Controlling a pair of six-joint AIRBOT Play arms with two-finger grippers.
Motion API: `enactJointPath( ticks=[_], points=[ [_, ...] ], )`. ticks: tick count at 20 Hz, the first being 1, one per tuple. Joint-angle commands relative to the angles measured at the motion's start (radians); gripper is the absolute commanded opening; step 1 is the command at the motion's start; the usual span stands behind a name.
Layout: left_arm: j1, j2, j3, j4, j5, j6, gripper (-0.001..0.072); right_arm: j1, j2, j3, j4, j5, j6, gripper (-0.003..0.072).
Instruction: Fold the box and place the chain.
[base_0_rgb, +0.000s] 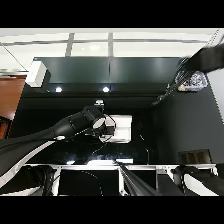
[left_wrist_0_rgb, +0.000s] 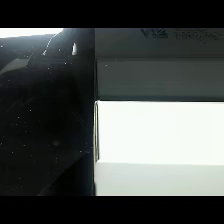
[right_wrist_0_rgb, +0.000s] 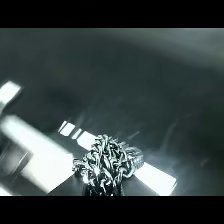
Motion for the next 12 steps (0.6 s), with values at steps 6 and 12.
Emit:
enactJointPath(
  ticks=[6, 12],
  points=[
    [0.000, 0.000, 0.000, 0.000, 0.001, 0.000, 0.0027, 0.319, 0.031, -0.326, 0.103, 0.039, -0.014, 0.0004],
    [0.000, 0.000, 0.000, 0.000, 0.001, 0.000, 0.0026, 0.400, 0.031, -0.375, 0.248, -0.107, -0.054, 0.0004]
  ],
)
